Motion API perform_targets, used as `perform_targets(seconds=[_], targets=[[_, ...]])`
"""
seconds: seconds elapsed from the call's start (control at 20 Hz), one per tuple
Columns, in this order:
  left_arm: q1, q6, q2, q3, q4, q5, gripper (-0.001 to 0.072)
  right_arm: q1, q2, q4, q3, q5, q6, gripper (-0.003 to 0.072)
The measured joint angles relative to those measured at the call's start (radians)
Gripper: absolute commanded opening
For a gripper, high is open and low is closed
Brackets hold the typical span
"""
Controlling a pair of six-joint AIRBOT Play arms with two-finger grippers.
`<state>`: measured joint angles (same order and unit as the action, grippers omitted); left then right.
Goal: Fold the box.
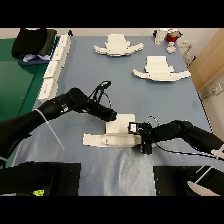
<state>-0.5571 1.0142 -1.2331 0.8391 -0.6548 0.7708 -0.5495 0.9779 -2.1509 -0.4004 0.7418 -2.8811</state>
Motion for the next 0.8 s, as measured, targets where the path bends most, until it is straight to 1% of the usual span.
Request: perform_targets(seconds=[0.2,0.35,0.5,0.65,0.7,0.75,0.8], targets=[[-0.004,-0.043,0.156,0.003,-0.059,0.101,0.0011,0.000,0.000,0.000,0.000,0.000,0.000,0.0505],[-0.051,-0.055,0.278,-0.025,-0.156,0.186,0.0011,0.000,0.000,0.000,0.000,0.000,0.000,0.0505],[-0.132,-0.074,0.377,-0.077,-0.258,0.226,0.0012,0.000,0.000,0.000,0.000,0.000,0.000,0.0506],[-0.192,-0.138,0.436,-0.121,-0.354,0.241,0.0014,0.000,0.000,0.000,0.000,0.000,0.000,0.0505],[-0.194,-0.181,0.446,-0.133,-0.370,0.243,0.0048,0.000,0.000,0.000,0.000,0.000,0.000,0.0505],[-0.190,-0.234,0.452,-0.148,-0.385,0.243,0.0394,0.000,0.000,0.000,0.000,0.000,0.000,0.0505],[-0.174,-0.283,0.457,-0.164,-0.385,0.245,0.0601,0.000,0.000,0.000,0.000,0.000,0.000,0.0505]])
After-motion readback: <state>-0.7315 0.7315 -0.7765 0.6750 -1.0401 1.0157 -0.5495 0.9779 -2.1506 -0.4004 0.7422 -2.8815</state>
